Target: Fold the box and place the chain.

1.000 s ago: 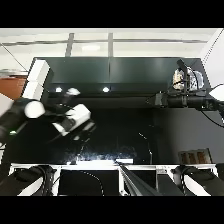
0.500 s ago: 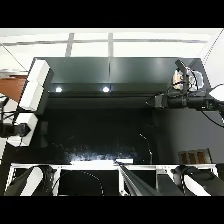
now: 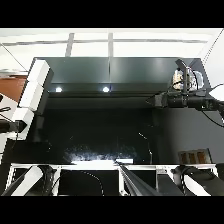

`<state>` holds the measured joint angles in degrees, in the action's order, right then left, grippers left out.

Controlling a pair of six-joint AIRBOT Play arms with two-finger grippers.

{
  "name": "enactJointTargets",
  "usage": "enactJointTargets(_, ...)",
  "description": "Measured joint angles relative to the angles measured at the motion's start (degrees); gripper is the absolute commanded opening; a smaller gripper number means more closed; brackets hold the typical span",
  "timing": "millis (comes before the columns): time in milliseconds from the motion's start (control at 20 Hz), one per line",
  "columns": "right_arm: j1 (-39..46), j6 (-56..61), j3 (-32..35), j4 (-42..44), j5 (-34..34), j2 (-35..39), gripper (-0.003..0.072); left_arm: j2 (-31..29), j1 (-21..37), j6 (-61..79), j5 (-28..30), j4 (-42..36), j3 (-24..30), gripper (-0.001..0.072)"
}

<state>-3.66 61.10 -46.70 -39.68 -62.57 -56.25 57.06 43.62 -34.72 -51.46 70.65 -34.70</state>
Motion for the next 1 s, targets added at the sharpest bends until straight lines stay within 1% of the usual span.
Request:
enactJointTargets(100, 0.0, 0.0, 0.0, 0.0, 0.0, 0.0, 0.0048, 1.7, 0.11, 1.44, 0.33, -0.83, -1.29, 0.03)
enactJointTargets(150, 0.0, 0.0, 0.0, 0.0, 0.02, 0.0, 0.0048, 2.47, -0.04, 2.01, 0.61, -1.38, -1.75, 0.0426)
enactJointTargets(200, 0.0, 0.0, 0.0, 0.0, 0.02, 0.0, 0.0048, 3.17, -0.31, 2.4, 0.61, -1.42, -2.03, 0.069)
enactJointTargets(250, 0.0, 0.02, 0.0, 0.0, 0.04, 0.0, 0.0048, 3.89, -0.52, 2.62, 0.72, -1.14, -2.27, 0.071)
enactJointTargets(450, 0.0, 0.09, 0.0, 0.02, 0.04, 0.0, 0.0048, 4.92, -1.01, 1.6, 1.42, 0.04, -3.32, 0.071)
enactJointTargets(600, 0.0, 0.13, 0.0, 0.22, 0.04, 0.0, 0.0048, 3.3, -1.33, -0.33, 1.88, -0.61, -5.44, 0.0711)
enactJointTargets(750, 0.0, 0.15, -0.13, 1.42, 0.15, 0.0, 0.0048, 0.31, -3.43, -1.31, 1.07, -4.57, -8.48, 0.0708)
enactJointTargets(800, 0.0, 0.13, -0.31, 1.77, 0.13, 0.0, 0.0048, -0.98, -4.85, -1.84, 0.74, -6.29, -9.53, 0.067)
enactJointTargets(850, 0.0, 0.13, -0.42, 1.92, -0.04, 0.0, 0.0048, -2.25, -6.45, -2.82, 0.2, -8.31, -10.43, 0.0411)
enactJointTargets(900, 0.02, 0.15, -0.66, 1.99, -0.24, 0.0, 0.0048, -3.43, -8.28, -3.89, -0.2, -10.6, -11.21, 0.0063)
enactJointTargets(950, 0.07, 0.13, -0.98, 1.9, -0.57, 0.0, 0.0048, -4.76, -10.58, -5.09, -0.66, -13.62, -11.93, 0.003)
enactJointTargets(1000, 0.07, 0.17, -1.4, 1.16, -0.92, 0.13, 0.0048, -5.95, -13.05, -5.88, -1.84, -16.37, -12.41, 0.0028)
